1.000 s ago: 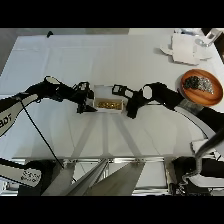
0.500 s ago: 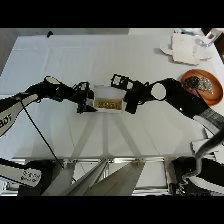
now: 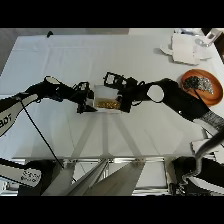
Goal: Fold the box and place the chain.
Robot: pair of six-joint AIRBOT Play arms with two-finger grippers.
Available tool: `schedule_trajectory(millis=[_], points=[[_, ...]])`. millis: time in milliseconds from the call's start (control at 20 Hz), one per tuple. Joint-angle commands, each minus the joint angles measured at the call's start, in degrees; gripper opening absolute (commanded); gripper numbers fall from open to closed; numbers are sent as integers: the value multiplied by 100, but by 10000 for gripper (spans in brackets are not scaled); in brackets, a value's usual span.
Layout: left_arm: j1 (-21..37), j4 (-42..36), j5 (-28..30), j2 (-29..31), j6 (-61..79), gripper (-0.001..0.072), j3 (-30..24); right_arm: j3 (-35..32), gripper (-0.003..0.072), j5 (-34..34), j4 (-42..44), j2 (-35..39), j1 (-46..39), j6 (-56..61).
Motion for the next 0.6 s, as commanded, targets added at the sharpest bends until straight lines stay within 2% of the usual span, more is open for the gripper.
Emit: schedule_trajectory(millis=[0, 200, 350, 450, 550], points=[[0, 2, 0, 4, 0, 154, 4, 664, 233, 605, -50, -28, -168, 251], [0, 2, 0, 2, 0, 154, 4, 1556, 233, 492, -48, -420, -769, 1274], [0, 2, 0, 2, 0, 154, 4, 2100, 240, 647, -11, -1132, -1176, 2173], [0, 2, 0, 2, 0, 154, 4, 2400, 247, 1110, 177, -1650, -1285, 2249], [0, 2, 2, 2, 0, 154, 4, 2610, 293, 1738, 715, -2070, -1316, 2107]])
